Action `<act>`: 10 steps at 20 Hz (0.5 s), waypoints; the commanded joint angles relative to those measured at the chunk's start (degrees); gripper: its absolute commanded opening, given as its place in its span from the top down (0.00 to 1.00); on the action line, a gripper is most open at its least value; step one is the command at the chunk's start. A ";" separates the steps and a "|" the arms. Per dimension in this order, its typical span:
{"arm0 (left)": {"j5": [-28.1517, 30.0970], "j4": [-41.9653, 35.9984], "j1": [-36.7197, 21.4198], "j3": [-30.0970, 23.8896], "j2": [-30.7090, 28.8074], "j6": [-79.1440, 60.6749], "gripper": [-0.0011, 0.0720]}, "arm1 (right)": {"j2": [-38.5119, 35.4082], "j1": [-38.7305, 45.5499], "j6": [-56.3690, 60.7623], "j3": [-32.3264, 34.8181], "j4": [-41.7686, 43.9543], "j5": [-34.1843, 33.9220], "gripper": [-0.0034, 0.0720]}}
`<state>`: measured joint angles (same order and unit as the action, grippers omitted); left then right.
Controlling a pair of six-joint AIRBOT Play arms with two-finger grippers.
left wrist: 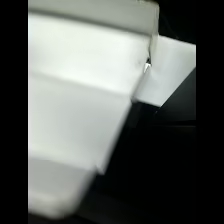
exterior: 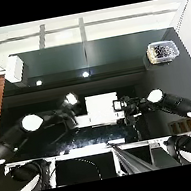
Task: Fold the box and place the chain.
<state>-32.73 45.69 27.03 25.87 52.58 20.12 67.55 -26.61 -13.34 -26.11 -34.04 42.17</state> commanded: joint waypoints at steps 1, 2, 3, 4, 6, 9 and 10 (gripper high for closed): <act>-9.57 7.34 -14.05 0.04 -5.46 31.15 0.95 | 0.04 -0.07 0.02 0.00 0.00 -0.02 0.21; -13.49 9.09 -19.06 0.02 -5.40 40.92 0.95 | 0.04 -0.07 0.02 0.00 0.00 -0.02 0.21; -16.70 10.47 -23.26 -0.09 -5.29 46.03 0.95 | 0.04 -0.07 0.02 0.00 0.00 -0.02 0.21; -19.56 11.32 -27.21 -0.26 -5.14 48.61 0.95 | 0.04 -0.07 0.02 0.00 0.00 -0.02 0.21; -22.93 10.56 -33.11 -1.62 -4.31 60.28 0.95 | 0.04 -0.07 0.04 0.00 0.00 -0.02 0.21; -26.45 9.27 -34.45 -3.80 -0.50 61.81 0.94 | 0.04 -0.07 0.04 0.00 0.00 -0.04 0.21; -29.33 6.75 -34.03 -3.91 2.19 58.45 0.95 | 0.04 -0.07 0.04 0.00 0.00 -0.04 0.21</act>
